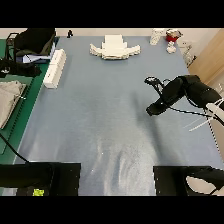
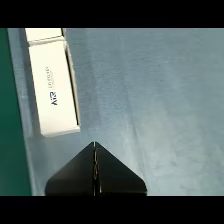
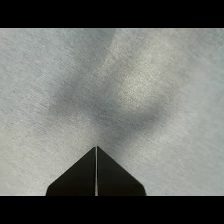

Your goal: Fold the box.

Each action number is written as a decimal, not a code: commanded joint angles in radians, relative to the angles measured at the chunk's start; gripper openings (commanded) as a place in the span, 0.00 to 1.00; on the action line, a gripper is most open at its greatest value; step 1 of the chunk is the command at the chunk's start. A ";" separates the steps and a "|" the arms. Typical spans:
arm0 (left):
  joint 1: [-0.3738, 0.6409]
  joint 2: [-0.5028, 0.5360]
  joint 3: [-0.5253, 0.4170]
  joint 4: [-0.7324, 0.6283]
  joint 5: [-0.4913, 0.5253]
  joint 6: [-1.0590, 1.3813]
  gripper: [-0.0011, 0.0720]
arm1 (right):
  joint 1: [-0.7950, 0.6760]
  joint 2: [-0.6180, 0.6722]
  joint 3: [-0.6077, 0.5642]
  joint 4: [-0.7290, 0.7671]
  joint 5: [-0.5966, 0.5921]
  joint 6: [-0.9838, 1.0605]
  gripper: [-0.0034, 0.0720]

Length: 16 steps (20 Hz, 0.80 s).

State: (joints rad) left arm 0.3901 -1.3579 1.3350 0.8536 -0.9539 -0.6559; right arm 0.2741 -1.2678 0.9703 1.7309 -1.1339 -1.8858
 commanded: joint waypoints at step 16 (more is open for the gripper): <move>-0.666 0.482 -0.718 0.048 0.156 -0.471 0.03 | 0.000 0.000 0.001 0.000 0.000 0.000 0.05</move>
State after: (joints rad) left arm -0.1566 -0.9009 0.7403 0.8944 -0.9577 -1.0660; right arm 0.2741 -1.2678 0.9703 1.7309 -1.1339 -1.8858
